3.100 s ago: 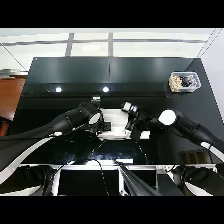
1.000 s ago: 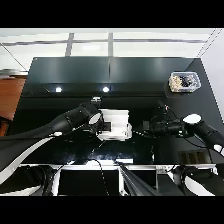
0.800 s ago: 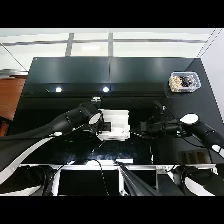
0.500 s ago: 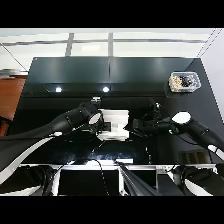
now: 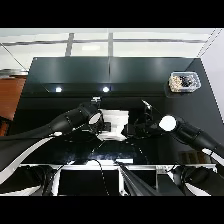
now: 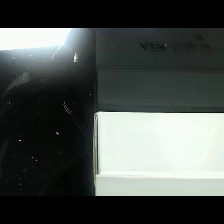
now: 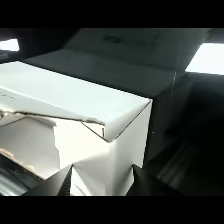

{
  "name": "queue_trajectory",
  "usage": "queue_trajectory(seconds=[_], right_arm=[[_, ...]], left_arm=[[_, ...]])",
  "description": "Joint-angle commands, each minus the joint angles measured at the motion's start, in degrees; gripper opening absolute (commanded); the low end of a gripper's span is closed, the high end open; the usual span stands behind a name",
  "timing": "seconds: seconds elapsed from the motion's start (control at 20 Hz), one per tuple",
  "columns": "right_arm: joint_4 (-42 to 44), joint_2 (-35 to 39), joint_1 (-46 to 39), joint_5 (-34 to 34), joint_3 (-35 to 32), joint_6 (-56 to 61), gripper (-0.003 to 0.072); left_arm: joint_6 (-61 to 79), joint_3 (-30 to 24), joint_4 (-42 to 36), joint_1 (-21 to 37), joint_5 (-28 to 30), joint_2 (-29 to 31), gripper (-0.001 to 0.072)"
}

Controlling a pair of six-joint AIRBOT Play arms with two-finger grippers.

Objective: Fold the box and place the chain.

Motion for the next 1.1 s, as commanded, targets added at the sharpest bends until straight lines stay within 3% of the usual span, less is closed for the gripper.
queue_trajectory(seconds=[0.0, 0.3, 0.55, 0.9, 1.0, 1.05], right_arm=[[-2.82, 0.02, 1.75, -2.86, 0.7, 3.96, 0.0412], [-3.98, 0.02, 1.92, -3.67, 0.81, 6.43, 0.0406], [-24.96, -0.52, 6.73, 0.15, 5.53, 24.13, 0.0406], [-32.87, -7.67, 10.71, 10.27, 13.46, 29.94, 0.0405], [-34.12, -8.61, 11.02, 11.32, 14.73, 31.26, 0.032], [-34.38, -8.68, 11.04, 11.39, 14.86, 32.2, 0.032]], left_arm=[[-0.02, 0.02, 0.0, -0.04, 0.07, -0.04, 0.003], [0.0, 0.02, 0.0, -0.04, 0.11, -0.04, 0.003], [0.0, 0.02, 0.0, -0.04, 0.11, -0.04, 0.003], [0.59, 0.02, -0.02, -0.02, 0.07, -0.04, 0.003], [0.61, 0.02, -0.02, -0.02, 0.07, -0.04, 0.003], [0.61, 0.02, -0.24, -0.02, 0.07, -0.04, 0.003]])
